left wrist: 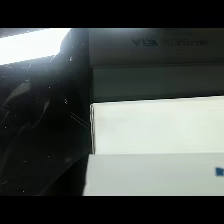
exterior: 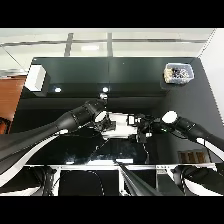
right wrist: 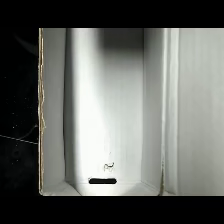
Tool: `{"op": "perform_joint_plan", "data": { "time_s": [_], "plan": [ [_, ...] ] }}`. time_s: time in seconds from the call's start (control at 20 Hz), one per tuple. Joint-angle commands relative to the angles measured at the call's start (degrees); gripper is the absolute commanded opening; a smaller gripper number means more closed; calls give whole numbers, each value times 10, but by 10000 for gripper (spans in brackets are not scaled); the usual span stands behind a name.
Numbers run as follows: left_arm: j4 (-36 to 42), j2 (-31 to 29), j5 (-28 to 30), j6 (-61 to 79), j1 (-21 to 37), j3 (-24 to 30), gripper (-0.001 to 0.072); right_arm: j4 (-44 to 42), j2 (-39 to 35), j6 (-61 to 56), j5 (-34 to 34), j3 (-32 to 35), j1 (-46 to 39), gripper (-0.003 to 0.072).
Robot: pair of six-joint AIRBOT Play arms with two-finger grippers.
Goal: Fold the box and place the chain.
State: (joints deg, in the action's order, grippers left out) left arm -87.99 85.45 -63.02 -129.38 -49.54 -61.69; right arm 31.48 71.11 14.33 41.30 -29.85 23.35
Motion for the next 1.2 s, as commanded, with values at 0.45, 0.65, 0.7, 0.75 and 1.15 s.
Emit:
{"op": "perform_joint_plan", "data": {
  "time_s": [0.45, 0.65, 0.7, 0.75, 1.15],
  "plan": [
    [2, 0, -1, -1, 0, 0, 24, 126, -81, -121, 39, -1, -3, 703],
    [2, 0, -1, -1, 0, 0, 24, 160, -111, -124, 54, 0, -5, 702],
    [2, 0, 0, -1, -1, 0, 24, 155, -110, -124, 49, 0, -4, 681],
    [2, 0, 0, -1, -1, 0, 24, 146, -110, -121, 50, 0, -4, 478],
    [2, 0, 9, -1, -1, 0, 24, 10, -82, -104, 32, 0, 8, 295]
  ]
}}
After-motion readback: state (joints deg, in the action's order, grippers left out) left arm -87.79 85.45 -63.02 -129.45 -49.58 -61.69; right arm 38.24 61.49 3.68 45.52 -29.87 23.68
